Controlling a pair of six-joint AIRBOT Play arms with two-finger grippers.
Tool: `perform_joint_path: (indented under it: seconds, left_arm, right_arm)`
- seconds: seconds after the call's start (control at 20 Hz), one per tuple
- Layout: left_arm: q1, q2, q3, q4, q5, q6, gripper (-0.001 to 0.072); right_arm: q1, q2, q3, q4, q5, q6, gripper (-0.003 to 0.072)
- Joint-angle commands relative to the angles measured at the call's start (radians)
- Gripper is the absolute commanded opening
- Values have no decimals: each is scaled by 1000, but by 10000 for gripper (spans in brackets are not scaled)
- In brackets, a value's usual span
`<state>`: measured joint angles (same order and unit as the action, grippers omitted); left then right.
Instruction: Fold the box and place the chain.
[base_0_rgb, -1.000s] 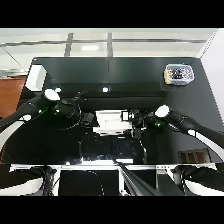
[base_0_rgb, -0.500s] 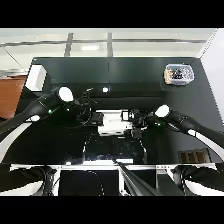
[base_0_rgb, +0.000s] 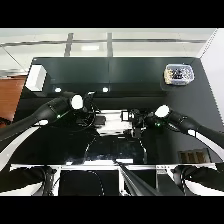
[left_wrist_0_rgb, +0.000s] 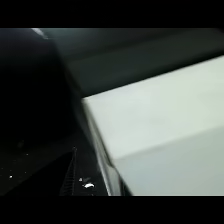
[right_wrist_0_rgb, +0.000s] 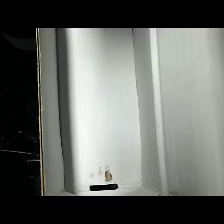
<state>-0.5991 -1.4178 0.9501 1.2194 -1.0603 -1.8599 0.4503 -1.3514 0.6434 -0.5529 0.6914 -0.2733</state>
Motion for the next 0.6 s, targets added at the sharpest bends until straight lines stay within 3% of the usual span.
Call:
perform_joint_path:
  seconds: [0.0, 0.25, 0.55]
  left_arm:
    - [-40, -30, 30, 124, -51, -117, 336]
    - [-133, -80, 132, 219, -79, -278, 335]
    - [-156, -96, 140, 229, -63, -373, 333]
  right_arm:
    - [0, 0, 0, 0, 1, 0, 65]
    - [0, 0, 0, -1, 2, 0, 65]
    - [0, 0, 0, -1, 2, 0, 65]
